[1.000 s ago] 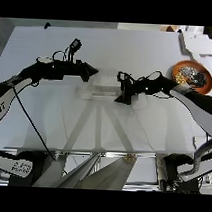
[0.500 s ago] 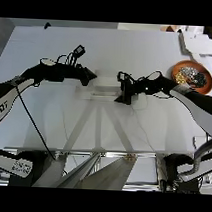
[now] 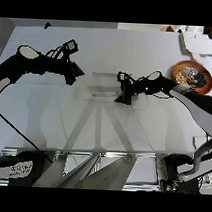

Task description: Fold the box and place the chain.

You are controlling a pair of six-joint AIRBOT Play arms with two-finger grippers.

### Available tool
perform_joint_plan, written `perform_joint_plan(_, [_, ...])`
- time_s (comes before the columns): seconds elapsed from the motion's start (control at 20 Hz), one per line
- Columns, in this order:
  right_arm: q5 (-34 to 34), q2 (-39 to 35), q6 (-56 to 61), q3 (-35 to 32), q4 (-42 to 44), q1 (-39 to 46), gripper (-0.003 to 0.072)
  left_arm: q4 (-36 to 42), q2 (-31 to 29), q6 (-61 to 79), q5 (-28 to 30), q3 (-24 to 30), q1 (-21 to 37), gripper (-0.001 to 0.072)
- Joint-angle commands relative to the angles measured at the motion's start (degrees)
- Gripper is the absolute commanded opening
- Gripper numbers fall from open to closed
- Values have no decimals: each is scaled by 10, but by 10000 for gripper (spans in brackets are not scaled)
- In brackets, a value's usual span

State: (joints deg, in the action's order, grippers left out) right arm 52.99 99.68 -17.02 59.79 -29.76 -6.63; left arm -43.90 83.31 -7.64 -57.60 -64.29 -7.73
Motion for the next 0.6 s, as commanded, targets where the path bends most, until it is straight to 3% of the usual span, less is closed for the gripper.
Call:
perform_joint_plan(0.0, [0, 0, 0, 0, 0, 0, 514, -153, -10, -128, -65, -10, -4, 6])
perform_joint_plan(0.1, [0, 0, 0, 0, 0, 0, 514, -209, 6, -184, -111, -34, -15, 5])
perform_joint_plan(0.2, [0, 0, 0, 0, 0, 0, 514, -208, 27, -186, -142, -55, -29, 5])
perform_joint_plan(0.35, [0, 0, 0, 0, 0, 0, 514, -202, 68, -183, -131, -78, -60, 17])
perform_joint_plan(0.4, [0, 0, 0, 0, 0, 0, 514, -204, 82, -183, -123, -82, -70, 94])
perform_joint_plan(0.5, [0, 0, 0, 0, 0, 0, 514, -205, 102, -178, -104, -82, -89, 414])
perform_joint_plan(0.55, [0, 0, 0, 0, 0, 0, 514, -205, 108, -170, -96, -82, -98, 478])
